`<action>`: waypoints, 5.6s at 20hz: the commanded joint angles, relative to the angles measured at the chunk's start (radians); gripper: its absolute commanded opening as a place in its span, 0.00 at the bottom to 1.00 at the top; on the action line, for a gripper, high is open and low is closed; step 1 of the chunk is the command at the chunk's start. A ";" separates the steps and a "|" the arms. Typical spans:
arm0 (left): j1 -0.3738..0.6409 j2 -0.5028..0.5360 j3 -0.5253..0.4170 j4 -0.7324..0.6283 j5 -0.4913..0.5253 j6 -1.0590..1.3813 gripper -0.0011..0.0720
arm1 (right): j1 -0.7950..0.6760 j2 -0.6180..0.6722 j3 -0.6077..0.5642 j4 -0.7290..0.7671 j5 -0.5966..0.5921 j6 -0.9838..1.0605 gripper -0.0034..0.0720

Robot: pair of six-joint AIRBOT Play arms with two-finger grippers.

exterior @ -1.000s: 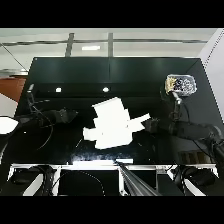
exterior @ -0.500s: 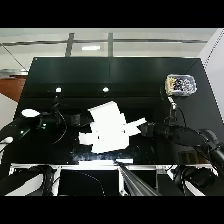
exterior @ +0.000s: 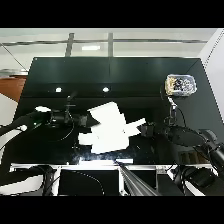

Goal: Fold the box and place the chain.

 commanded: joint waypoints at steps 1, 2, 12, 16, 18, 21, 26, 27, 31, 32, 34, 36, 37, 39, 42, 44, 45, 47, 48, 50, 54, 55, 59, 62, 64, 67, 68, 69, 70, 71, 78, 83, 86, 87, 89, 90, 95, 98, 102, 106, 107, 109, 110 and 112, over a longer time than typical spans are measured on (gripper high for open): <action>-0.027 -0.021 0.043 0.019 -0.076 0.148 0.97 | 0.000 0.001 0.000 -0.001 -0.002 0.000 0.08; -0.027 -0.027 0.053 0.043 -0.084 0.148 0.95 | 0.000 0.001 0.000 -0.003 -0.002 0.000 0.08; -0.025 -0.110 0.097 0.128 -0.242 0.148 0.65 | 0.000 0.001 0.000 -0.027 -0.024 0.000 0.08; -0.024 -0.110 0.097 0.120 -0.211 0.147 0.65 | 0.000 0.001 0.000 -0.027 -0.026 0.000 0.08; -0.024 -0.110 0.097 0.122 -0.206 0.138 0.48 | 0.001 0.001 0.000 -0.026 -0.029 0.000 0.08; -0.025 -0.110 0.097 0.128 -0.195 0.140 0.21 | 0.000 0.001 0.000 -0.026 -0.035 0.000 0.08; -0.024 -0.110 0.097 0.116 -0.182 0.143 0.06 | 0.000 0.001 0.000 -0.027 -0.038 0.000 0.08; -0.024 -0.110 0.097 0.117 -0.198 0.143 0.06 | 0.000 0.001 0.000 -0.027 -0.042 0.000 0.08; -0.026 -0.101 0.107 0.122 -0.295 0.258 0.05 | -0.005 0.001 0.002 -0.037 -0.156 0.000 0.98; -0.027 -0.088 0.113 0.127 -0.285 0.258 0.05 | -0.016 0.001 0.013 -0.082 -0.204 -0.002 0.97; -0.033 -0.040 0.127 0.134 -0.259 0.278 0.05 | -0.060 0.001 0.071 -0.232 -0.346 -0.001 0.97; -0.058 0.041 0.126 0.139 -0.211 0.311 0.05 | -0.105 0.002 0.149 -0.362 -0.461 -0.029 0.96; -0.088 0.090 0.124 0.158 -0.200 0.327 0.05 | -0.121 0.002 0.182 -0.410 -0.494 -0.065 0.96; -0.173 0.190 0.106 0.242 -0.148 0.378 0.05 | -0.128 0.002 0.219 -0.492 -0.508 -0.130 0.96; -0.265 0.320 0.001 0.255 0.187 0.421 0.05 | -0.128 0.002 0.222 -0.608 -0.490 -0.185 0.96; -0.275 0.330 -0.051 0.210 0.248 0.534 0.05 | -0.128 0.002 0.222 -0.694 -0.438 -0.185 0.96; -0.275 0.326 -0.068 0.209 0.247 0.571 0.05 | -0.128 0.002 0.222 -0.735 -0.405 -0.185 0.96; -0.274 0.313 -0.082 0.211 0.248 0.570 0.05 | -0.128 0.002 0.222 -0.761 -0.324 -0.183 0.96; -0.274 0.301 -0.082 0.209 0.248 0.570 0.05 | -0.128 0.002 0.222 -0.755 -0.280 -0.174 0.96; -0.274 0.267 -0.082 0.207 0.266 0.573 0.05 | -0.128 0.001 0.222 -0.711 -0.201 -0.175 0.97; -0.274 0.237 -0.074 0.209 0.296 0.596 0.06 | -0.128 0.000 0.208 -0.587 -0.116 -0.338 0.97; -0.274 0.236 -0.068 0.223 0.296 0.595 0.06 | -0.128 0.000 0.200 -0.539 -0.114 -0.423 0.97; -0.274 0.200 -0.050 0.369 0.321 0.595 0.06 | -0.128 0.000 0.145 -0.240 -0.112 -0.759 0.96; -0.274 0.174 -0.025 0.388 0.322 0.579 0.06 | -0.128 0.000 0.099 -0.201 -0.097 -0.787 0.96; -0.274 0.165 -0.014 0.400 0.322 0.576 0.06 | -0.128 -0.001 0.072 -0.201 -0.098 -0.790 0.96; -0.274 0.158 0.015 0.475 0.301 0.560 0.06 | -0.128 -0.001 0.034 -0.171 -0.098 -0.855 0.96; -0.274 0.158 0.024 0.494 0.291 0.561 0.06 | -0.128 -0.001 0.020 -0.143 -0.098 -0.883 0.96; -0.274 0.157 0.024 0.496 0.292 0.561 0.06 | -0.125 -0.001 0.008 -0.124 -0.098 -0.903 0.96; -0.274 0.152 0.024 0.496 0.291 0.561 0.06 | -0.113 -0.001 -0.002 -0.125 -0.098 -0.911 0.96; -0.275 0.143 0.024 0.494 0.291 0.561 0.06 | -0.096 -0.002 -0.010 -0.127 -0.098 -0.915 0.96; -0.282 0.132 0.042 0.495 0.284 0.562 0.06 | 0.082 -0.003 -0.059 -0.135 -0.011 -0.983 0.96; -0.282 0.131 0.064 0.528 0.237 0.561 0.06 | 0.117 -0.003 -0.079 -0.160 0.050 -1.008 0.96; -0.282 0.119 0.076 0.554 0.230 0.535 0.06 | 0.117 -0.003 -0.079 -0.159 0.038 -1.082 0.96; -0.282 0.113 0.079 0.554 0.215 0.536 0.06 | 0.117 -0.003 -0.079 -0.157 0.036 -1.102 0.96; -0.282 0.105 0.084 0.554 0.195 0.536 0.06 | 0.117 -0.002 -0.078 -0.158 0.039 -1.128 0.96; -0.282 0.105 0.084 0.554 0.194 0.536 0.06 | 0.117 -0.002 -0.073 -0.161 0.040 -1.128 0.96; -0.282 0.105 0.084 0.554 0.194 0.536 0.06 | 0.117 -0.002 0.013 -0.206 0.041 -1.128 0.96; -0.282 0.105 0.084 0.554 0.195 0.536 0.06 | 0.117 -0.003 0.016 -0.178 0.003 -1.128 0.96; -0.282 0.105 0.084 0.554 0.195 0.536 0.06 | 0.119 -0.021 -0.028 -0.157 -0.042 -1.135 0.96; -0.282 0.105 0.084 0.554 0.195 0.536 0.06 | 0.206 -0.050 -0.035 -0.106 0.013 -1.195 0.82; -0.282 0.105 0.084 0.554 0.196 0.536 0.06 | 0.227 -0.074 -0.035 -0.105 0.011 -1.196 0.76; -0.282 0.105 0.084 0.554 0.196 0.536 0.06 | 0.262 -0.135 -0.035 -0.104 0.021 -1.223 0.76; -0.282 0.105 0.084 0.554 0.196 0.536 0.06 | 0.278 -0.163 -0.034 -0.103 0.035 -1.226 0.76; -0.282 0.105 0.084 0.554 0.196 0.536 0.06 | 0.299 -0.208 -0.035 -0.096 0.048 -1.224 0.90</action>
